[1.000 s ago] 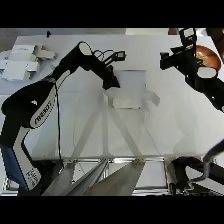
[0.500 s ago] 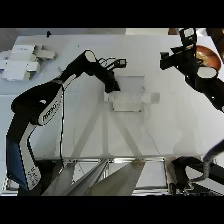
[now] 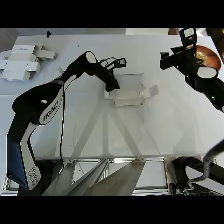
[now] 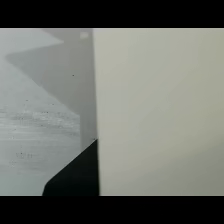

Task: Fold the box and place the chain.

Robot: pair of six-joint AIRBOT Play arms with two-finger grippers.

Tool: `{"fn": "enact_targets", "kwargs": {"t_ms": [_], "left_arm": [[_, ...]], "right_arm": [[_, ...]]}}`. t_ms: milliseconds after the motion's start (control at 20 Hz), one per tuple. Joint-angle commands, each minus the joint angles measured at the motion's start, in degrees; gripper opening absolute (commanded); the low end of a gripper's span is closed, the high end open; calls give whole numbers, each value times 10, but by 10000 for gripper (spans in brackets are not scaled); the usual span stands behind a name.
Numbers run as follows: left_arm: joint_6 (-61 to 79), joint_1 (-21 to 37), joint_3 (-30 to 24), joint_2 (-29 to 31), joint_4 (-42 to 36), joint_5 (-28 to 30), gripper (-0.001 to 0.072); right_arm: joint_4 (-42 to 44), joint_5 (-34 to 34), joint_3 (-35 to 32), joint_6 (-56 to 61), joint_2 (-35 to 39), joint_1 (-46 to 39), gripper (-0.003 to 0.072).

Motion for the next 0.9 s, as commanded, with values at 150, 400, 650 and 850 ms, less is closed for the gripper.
{"fn": "enact_targets", "kwargs": {"t_ms": [150, 400, 650, 850], "left_arm": [[-4, 0, 0, -9, 12, -12, 2], [-3, 0, 0, -9, 13, 0, 5], [46, 0, 0, -9, 12, -2, 5], [48, 0, 0, -9, 12, -5, 5]], "right_arm": [[0, 0, 0, 0, 0, 0, 474], [0, 0, 0, 0, 0, 0, 474], [0, 0, 0, 0, 0, 0, 474], [0, 0, 0, 0, 0, 0, 474]]}}
